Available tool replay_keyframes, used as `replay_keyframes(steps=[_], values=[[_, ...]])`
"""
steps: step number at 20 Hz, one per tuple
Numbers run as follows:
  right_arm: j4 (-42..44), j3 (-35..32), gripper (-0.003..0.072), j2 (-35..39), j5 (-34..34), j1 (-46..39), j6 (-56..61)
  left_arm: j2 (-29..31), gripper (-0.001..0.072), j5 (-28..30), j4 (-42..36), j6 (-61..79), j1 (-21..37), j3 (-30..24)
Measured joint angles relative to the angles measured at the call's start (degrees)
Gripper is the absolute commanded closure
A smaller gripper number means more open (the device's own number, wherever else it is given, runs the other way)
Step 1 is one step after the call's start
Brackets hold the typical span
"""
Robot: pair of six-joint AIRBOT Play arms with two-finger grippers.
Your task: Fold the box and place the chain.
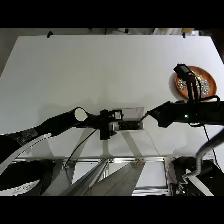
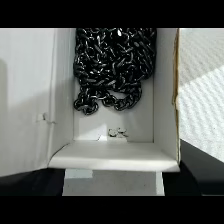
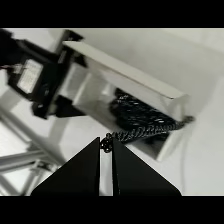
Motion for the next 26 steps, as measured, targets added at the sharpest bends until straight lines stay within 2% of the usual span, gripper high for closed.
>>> replay_keyframes(steps=[5, 19, 23, 26], values=[[7.8, 0.0, 0.0667, 0.7, 0.5, 0.0, -4.7, 0.0, 0.0458, 0.0, 0.0, 0.0, 0.0, 0.0], [15.1, 0.0, 0.0668, -1.8, -4.1, 0.0, -9.1, 0.0, 0.0458, 0.0, 0.0, 0.0, 0.0, 0.0], [15.8, -0.1, 0.0667, -3.5, -4.4, 0.0, -9.7, 0.0, 0.0458, 0.0, 0.0, 0.0, 0.0, 0.0], [12.7, -0.2, 0.0667, -5.2, -4.4, 0.0, -9.8, 0.0, 0.0458, 0.0, 0.0, 0.0, 0.0, 0.0]])
